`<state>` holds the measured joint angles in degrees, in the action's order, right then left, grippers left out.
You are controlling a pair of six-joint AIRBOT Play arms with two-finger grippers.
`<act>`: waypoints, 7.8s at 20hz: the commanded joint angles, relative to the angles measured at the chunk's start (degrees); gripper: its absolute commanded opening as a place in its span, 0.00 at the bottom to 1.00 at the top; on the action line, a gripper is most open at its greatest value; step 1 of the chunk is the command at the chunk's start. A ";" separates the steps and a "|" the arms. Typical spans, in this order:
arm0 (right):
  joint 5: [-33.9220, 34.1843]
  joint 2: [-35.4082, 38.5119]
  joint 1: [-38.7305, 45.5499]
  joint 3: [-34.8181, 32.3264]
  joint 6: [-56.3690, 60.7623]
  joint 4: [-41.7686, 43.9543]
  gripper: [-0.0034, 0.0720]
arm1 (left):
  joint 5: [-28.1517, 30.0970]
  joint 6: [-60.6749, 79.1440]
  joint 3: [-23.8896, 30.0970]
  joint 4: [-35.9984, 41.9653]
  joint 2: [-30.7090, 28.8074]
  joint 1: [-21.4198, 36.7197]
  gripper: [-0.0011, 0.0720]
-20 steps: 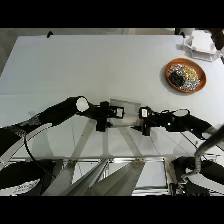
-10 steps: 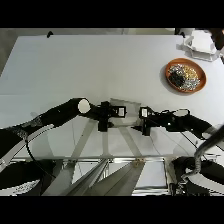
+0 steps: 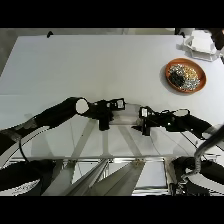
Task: Fold the box and place the chain.
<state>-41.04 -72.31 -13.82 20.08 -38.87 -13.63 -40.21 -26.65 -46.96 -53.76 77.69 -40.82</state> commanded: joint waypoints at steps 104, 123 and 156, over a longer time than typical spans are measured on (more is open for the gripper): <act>-0.26 0.04 -0.04 0.02 -0.02 -0.04 0.62 | -20.50 -96.43 -15.19 -18.36 7.50 -2.49 0.68; -0.26 0.04 -0.04 0.02 -0.02 -0.04 0.62 | -30.01 -99.84 -23.76 -19.96 16.85 -5.70 0.55; -0.26 0.04 -0.04 0.02 -0.02 -0.02 0.62 | -30.80 -106.18 -24.00 -20.63 18.58 -7.82 0.02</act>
<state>-41.28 -72.31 -13.82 20.10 -39.16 -13.85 -71.68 -132.64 -70.89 -74.74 96.31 -48.64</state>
